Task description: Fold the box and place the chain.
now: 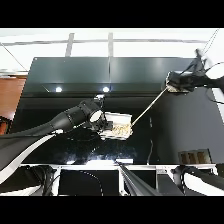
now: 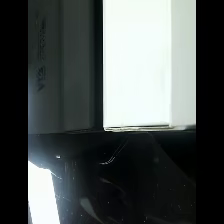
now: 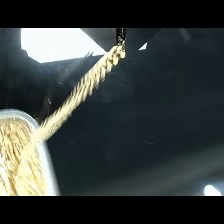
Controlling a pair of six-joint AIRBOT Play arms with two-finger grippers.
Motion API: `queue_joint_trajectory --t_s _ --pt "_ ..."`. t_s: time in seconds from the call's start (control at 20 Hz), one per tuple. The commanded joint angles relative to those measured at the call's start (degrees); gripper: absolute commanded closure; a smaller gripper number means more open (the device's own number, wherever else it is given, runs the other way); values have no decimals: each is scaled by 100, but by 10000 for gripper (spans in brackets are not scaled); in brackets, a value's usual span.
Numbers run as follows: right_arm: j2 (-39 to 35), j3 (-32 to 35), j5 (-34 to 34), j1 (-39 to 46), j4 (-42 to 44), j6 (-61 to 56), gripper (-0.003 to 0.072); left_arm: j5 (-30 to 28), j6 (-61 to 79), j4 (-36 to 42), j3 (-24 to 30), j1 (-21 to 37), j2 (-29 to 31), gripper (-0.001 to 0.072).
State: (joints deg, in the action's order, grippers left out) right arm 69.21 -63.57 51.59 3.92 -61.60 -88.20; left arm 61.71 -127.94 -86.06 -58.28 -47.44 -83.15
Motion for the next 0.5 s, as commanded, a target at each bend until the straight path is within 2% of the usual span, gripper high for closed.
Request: queue_joint_trajectory --t_s 0.0,0.2,0.45 --pt "-1600 -2 407 -46 9 341 675 -2 2 0 0 2 2 679" --pt "-2756 -2 1338 -262 105 433 675 2 2 0 0 2 2 679" --pt "-3298 -7 1373 -706 1252 765 675 4 2 0 0 2 2 679"
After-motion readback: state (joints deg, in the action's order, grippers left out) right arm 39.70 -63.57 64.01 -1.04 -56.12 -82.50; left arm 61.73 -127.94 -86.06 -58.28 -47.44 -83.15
